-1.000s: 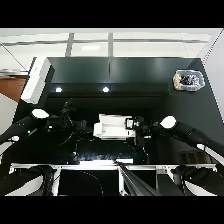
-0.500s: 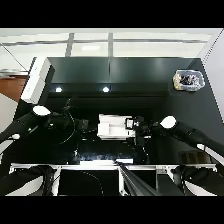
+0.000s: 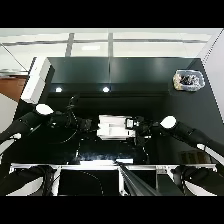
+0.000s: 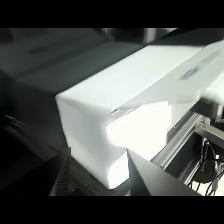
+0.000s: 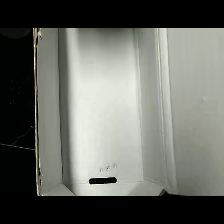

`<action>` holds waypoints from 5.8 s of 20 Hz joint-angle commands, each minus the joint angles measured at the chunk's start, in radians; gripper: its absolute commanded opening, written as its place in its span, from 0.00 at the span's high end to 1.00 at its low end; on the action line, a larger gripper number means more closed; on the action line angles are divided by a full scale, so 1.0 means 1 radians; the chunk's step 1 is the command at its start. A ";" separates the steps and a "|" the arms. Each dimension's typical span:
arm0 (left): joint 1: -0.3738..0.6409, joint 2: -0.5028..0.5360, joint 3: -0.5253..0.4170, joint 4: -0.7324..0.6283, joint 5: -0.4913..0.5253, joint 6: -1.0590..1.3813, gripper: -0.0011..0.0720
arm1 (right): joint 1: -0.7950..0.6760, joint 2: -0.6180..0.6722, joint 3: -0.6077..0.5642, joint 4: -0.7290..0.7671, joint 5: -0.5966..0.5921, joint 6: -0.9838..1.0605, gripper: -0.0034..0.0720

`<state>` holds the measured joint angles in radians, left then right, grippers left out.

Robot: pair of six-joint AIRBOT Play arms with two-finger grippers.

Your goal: Fold the box and place the chain.

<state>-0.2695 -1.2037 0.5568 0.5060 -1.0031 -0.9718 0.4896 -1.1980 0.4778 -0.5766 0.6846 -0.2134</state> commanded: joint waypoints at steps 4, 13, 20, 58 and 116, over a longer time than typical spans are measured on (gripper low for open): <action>-0.005 0.000 0.027 0.008 -0.004 -0.002 0.43 | 0.000 0.000 0.000 0.000 0.000 0.000 0.24; -0.112 0.000 0.027 0.101 0.095 -0.108 0.53 | 0.000 0.000 0.000 0.000 0.000 0.000 0.24; -0.215 0.000 0.042 0.150 0.222 -0.245 0.53 | 0.000 0.000 0.000 0.000 0.000 0.000 0.24; -0.602 -0.219 0.390 1.027 0.011 -1.357 0.53 | 0.000 0.000 0.000 0.000 0.004 0.000 0.24; -0.594 -0.235 0.428 1.038 -0.026 -1.378 0.44 | 0.000 0.000 0.000 0.000 0.006 0.000 0.24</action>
<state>-0.8642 -1.4330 0.9840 1.5429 -1.0260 -2.3505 0.4896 -1.1980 0.4778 -0.5766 0.6914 -0.2134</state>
